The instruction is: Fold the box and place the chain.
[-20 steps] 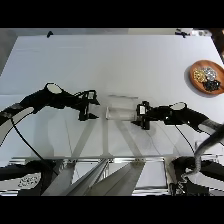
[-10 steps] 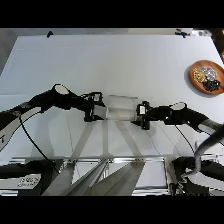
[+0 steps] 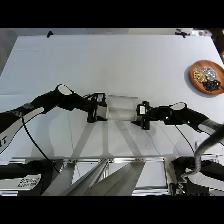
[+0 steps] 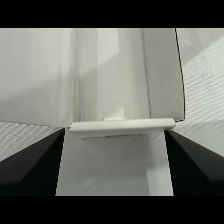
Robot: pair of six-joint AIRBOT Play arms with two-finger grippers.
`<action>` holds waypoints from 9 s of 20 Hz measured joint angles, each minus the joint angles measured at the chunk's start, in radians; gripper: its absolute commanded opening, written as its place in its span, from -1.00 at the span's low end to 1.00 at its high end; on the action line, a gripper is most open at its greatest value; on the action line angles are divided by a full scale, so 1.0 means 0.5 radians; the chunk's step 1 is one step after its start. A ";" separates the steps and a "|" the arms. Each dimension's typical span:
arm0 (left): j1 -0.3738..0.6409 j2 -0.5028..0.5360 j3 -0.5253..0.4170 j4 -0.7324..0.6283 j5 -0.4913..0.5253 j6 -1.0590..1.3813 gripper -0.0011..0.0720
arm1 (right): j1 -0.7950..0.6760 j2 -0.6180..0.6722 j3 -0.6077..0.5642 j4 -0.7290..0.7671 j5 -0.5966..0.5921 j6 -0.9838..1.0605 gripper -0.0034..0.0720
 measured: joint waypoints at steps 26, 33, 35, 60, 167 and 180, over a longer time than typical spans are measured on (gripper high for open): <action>-0.160 -0.066 0.002 -0.009 0.037 -0.250 0.45 | 0.000 0.000 0.000 -0.004 0.002 -0.003 0.21; -0.167 -0.058 -0.002 0.036 0.031 -0.352 0.59 | 0.000 0.000 0.000 -0.004 0.002 -0.003 0.21; -0.169 -0.057 -0.003 0.047 0.050 -0.395 0.60 | 0.000 0.000 0.000 -0.003 0.002 -0.003 0.21; -0.167 -0.057 -0.007 0.169 0.268 -0.498 0.50 | 0.000 0.000 0.000 0.001 0.000 0.002 0.21; -0.154 -0.057 -0.008 0.310 0.418 -0.504 0.42 | 0.001 1.130 -0.002 -0.957 -0.254 1.312 0.37; -0.153 -0.060 -0.011 0.229 0.405 -0.507 0.42 | 0.001 1.090 -0.002 -0.620 -0.040 1.308 -0.89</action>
